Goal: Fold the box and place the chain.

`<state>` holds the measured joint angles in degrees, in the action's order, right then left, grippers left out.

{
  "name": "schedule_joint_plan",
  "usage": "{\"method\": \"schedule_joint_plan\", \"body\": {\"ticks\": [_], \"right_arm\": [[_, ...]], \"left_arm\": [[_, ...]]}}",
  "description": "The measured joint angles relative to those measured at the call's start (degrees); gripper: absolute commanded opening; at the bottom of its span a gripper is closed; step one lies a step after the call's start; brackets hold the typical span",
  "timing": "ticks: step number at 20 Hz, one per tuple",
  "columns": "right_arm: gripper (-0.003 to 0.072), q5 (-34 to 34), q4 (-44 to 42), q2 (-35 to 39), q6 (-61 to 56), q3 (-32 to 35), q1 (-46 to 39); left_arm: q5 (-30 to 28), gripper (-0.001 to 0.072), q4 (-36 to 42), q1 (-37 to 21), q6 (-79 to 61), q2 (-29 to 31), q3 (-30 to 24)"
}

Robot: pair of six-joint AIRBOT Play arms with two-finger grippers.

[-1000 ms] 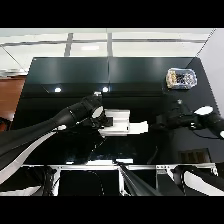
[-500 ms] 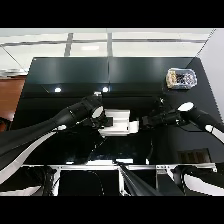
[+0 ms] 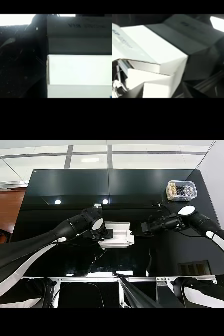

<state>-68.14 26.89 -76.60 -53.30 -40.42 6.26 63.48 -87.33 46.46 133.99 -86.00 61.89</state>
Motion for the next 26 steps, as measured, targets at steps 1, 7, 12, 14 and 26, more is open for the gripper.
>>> {"method": "schedule_joint_plan", "body": {"ticks": [1, 7, 12, 14, 26], "right_arm": [[0.0423, -0.1, -0.1, 0.0, -0.5, -0.1, 0.6], [0.0421, 3.5, 0.3, 0.0, -3.8, -0.9, 5.2], [0.0361, 7.5, 4.6, 0.0, -9.2, -2.6, 9.9], [0.0361, 8.9, 8.0, 0.0, -12.5, -3.3, 11.8], [0.0306, 11.8, 42.8, -2.3, -49.1, -14.7, 29.5]], "left_arm": [[0.0, 0.0028, 0.0, 0.0, 0.0, 0.0, 0.0], [0.0, 0.0028, 0.0, 0.0, 0.0, 0.0, 0.0], [0.0, 0.0028, 0.0, 0.0, 0.0, 0.0, 0.0], [0.0, 0.0028, 0.0, 0.0, 0.0, 0.0, 0.0], [0.0, 0.0028, 0.0, 0.0, 0.0, 0.0, 0.0]]}}
